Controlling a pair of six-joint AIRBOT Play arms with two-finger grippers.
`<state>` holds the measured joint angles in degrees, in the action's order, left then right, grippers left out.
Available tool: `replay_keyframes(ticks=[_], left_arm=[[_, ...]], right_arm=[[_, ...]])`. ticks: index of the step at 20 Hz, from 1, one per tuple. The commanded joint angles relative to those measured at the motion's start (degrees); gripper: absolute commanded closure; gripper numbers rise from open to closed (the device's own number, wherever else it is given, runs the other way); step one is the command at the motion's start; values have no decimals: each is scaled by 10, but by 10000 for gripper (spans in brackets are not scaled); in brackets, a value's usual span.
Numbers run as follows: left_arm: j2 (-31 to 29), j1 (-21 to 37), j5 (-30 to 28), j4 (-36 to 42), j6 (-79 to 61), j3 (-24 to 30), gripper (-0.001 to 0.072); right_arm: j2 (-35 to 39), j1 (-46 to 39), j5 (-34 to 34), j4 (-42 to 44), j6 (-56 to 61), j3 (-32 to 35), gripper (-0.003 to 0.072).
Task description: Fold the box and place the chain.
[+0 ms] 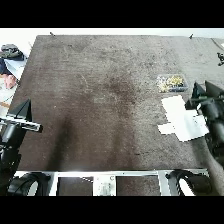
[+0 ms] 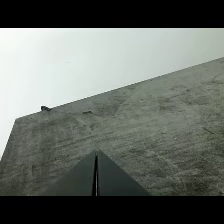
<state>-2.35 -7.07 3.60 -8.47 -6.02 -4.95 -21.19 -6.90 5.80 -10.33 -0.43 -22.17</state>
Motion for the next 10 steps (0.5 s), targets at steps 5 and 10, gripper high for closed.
replay_keyframes(ticks=[5,10], left_arm=[[0,0,0,0,0,0,696],[0,0,0,0,0,0,696]], right_arm=[[-348,-258,-413,-56,87,-206,353],[-486,-436,-657,-328,292,-370,274]])
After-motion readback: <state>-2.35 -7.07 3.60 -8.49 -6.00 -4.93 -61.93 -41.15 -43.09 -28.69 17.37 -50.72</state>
